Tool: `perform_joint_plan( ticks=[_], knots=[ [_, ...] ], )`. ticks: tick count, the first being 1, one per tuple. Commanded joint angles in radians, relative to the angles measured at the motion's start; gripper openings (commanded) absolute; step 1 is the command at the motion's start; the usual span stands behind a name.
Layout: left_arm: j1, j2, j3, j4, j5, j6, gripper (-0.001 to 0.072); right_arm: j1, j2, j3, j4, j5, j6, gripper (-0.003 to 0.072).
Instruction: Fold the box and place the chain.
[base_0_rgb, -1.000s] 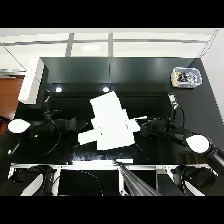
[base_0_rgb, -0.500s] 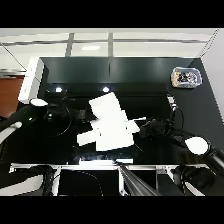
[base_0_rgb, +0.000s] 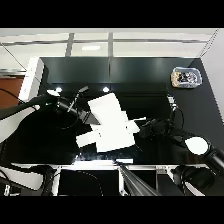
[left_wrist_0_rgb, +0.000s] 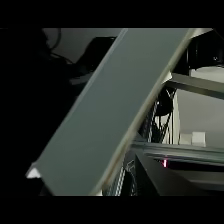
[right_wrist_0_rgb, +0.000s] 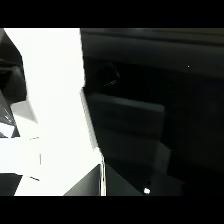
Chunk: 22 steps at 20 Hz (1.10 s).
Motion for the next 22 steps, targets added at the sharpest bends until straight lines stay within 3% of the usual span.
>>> perform_joint_plan(
  ticks=[1, 2, 5, 7, 8, 10, 11, 12, 13, 18, 22],
  knots=[
    [0.000, -0.048, 0.023, 0.000, -0.048, 0.079, 0.0433, 0.001, 0.001, 0.000, 0.000, 0.000, 0.008, 0.0009],
    [0.000, -0.048, 0.023, -0.014, -0.047, 0.103, 0.0345, 0.001, 0.001, 0.000, 0.000, -0.001, 0.010, 0.0008],
    [0.000, -0.048, 0.023, -0.071, -0.041, 0.134, 0.0318, 0.001, 0.001, 0.000, 0.000, 0.000, 0.010, 0.0008],
    [0.000, -0.048, 0.023, -0.065, -0.042, 0.137, 0.0089, 0.001, 0.000, 0.000, 0.000, 0.001, 0.014, 0.0009],
    [0.001, -0.048, 0.023, -0.060, -0.046, 0.139, 0.0025, 0.001, 0.001, 0.000, 0.000, 0.007, 0.014, 0.0009],
    [0.004, -0.048, 0.026, -0.058, -0.050, 0.139, 0.0026, 0.000, 0.001, 0.000, 0.000, 0.001, 0.032, 0.0015],
    [0.007, -0.048, 0.026, -0.058, -0.052, 0.139, 0.0026, -0.002, 0.001, 0.000, 0.000, 0.000, 0.039, 0.0152],
    [0.009, -0.048, 0.026, -0.058, -0.052, 0.139, 0.0025, -0.009, 0.001, 0.002, 0.000, 0.007, 0.048, 0.0490],
    [0.010, -0.048, 0.026, -0.058, -0.053, 0.139, 0.0024, -0.026, 0.001, 0.010, 0.000, 0.037, 0.050, 0.0678],
    [-0.010, 0.000, 0.026, 0.006, -0.024, 0.139, 0.0018, -0.249, 0.001, 0.155, -0.225, 0.391, 0.050, 0.0678],
    [-0.060, 0.181, -0.004, 0.107, 0.113, 0.165, 0.0018, -0.415, 0.001, 0.283, -0.450, 0.566, 0.047, 0.0678]
  ],
)
